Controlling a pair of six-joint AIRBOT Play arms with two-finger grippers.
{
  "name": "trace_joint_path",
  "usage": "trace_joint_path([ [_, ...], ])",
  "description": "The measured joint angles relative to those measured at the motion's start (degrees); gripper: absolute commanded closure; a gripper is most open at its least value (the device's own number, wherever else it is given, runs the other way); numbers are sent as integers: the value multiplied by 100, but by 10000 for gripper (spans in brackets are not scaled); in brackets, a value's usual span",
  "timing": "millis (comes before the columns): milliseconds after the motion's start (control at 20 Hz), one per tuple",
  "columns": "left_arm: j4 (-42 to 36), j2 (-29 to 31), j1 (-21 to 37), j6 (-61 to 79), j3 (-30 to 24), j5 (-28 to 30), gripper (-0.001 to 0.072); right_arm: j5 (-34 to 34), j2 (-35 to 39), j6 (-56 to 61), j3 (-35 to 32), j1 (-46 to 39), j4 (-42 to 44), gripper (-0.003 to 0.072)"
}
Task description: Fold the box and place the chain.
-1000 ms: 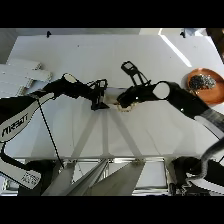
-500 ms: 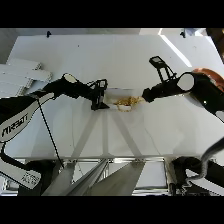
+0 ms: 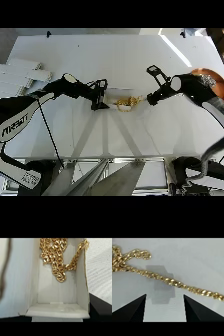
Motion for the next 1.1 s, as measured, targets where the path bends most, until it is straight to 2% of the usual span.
trace_joint_path([
  [100,-2,0,0,0,0,0,363,-267,-131,-24,0,-4,-70,230],
  [200,0,0,0,0,0,0,363,-442,-245,-35,0,-4,-109,260],
  [300,0,0,0,0,0,0,363,-481,-380,-55,0,-4,-127,329],
  [350,-2,0,0,0,0,0,363,-470,-439,-55,4,-4,-118,471],
  [450,0,0,0,2,0,0,363,-385,-549,-74,15,2,-107,679],
  [750,0,0,0,0,0,0,363,-315,-551,-50,-4,4,-140,676],
  [850,0,0,0,2,0,0,363,-55,-343,-48,-17,22,-168,676],
  [1100,0,0,0,0,0,0,363,-151,479,-118,4,199,356,676],
])
